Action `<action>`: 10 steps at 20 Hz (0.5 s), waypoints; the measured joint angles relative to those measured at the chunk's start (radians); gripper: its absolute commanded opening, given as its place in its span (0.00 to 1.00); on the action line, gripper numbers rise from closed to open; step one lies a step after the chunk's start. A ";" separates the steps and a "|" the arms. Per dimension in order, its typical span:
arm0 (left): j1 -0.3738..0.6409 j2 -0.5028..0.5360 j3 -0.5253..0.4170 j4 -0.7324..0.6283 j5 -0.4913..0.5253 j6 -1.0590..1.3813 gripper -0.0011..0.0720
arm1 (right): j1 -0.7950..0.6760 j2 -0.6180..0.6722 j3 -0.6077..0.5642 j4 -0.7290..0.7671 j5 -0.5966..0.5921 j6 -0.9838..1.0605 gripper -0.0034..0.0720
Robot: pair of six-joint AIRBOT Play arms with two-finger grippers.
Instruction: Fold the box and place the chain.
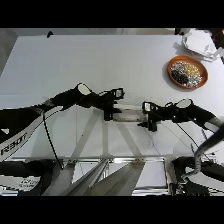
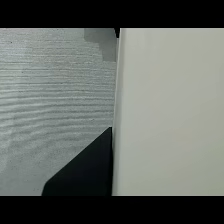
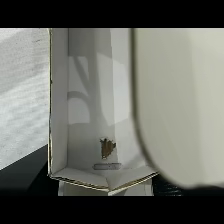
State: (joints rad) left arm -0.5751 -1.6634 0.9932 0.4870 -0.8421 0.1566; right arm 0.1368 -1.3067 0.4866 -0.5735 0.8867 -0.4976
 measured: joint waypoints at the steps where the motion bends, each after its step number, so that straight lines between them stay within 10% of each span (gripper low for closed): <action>1: 0.000 0.000 0.000 0.000 0.000 0.000 0.03 | 0.000 0.000 0.000 -0.002 0.000 0.000 0.55; 10: 0.000 0.000 0.000 0.000 0.000 0.000 0.03 | 0.000 0.000 0.000 -0.005 -0.001 0.000 0.55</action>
State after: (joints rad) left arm -0.5751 -1.6634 0.9932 0.4866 -0.8417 0.1566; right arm 0.1368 -1.3067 0.4866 -0.5789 0.8860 -0.4980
